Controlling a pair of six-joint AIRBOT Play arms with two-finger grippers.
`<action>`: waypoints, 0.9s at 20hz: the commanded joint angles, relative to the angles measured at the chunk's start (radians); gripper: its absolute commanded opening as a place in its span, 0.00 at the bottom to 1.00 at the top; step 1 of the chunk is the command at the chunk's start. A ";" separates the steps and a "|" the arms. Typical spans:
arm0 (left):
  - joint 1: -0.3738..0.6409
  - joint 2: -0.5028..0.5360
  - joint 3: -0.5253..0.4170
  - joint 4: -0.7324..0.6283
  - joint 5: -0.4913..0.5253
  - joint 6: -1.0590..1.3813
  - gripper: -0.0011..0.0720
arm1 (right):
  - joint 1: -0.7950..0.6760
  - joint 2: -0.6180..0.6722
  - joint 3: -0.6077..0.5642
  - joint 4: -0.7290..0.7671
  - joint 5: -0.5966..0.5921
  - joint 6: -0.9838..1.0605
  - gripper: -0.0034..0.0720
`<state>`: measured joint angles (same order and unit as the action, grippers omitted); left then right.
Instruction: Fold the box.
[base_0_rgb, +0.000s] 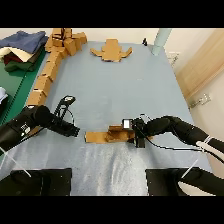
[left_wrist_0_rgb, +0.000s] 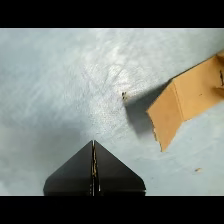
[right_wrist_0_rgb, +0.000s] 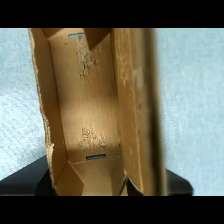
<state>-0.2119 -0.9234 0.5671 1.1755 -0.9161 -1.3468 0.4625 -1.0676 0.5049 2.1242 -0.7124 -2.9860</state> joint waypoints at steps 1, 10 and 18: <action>0.030 -0.019 -0.045 -0.199 0.019 -0.035 0.03 | 0.001 0.001 0.001 0.000 0.000 0.000 0.75; -0.158 -0.150 -0.069 -0.421 0.216 0.073 0.03 | 0.001 0.001 0.001 0.000 0.000 0.000 0.75; -0.185 -0.179 -0.069 -0.440 0.253 0.077 0.03 | 0.001 0.001 0.001 0.000 0.000 0.000 0.75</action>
<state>-0.3840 -1.0966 0.4980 0.7456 -0.6765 -1.2739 0.4625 -1.0676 0.5049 2.1239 -0.7128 -2.9856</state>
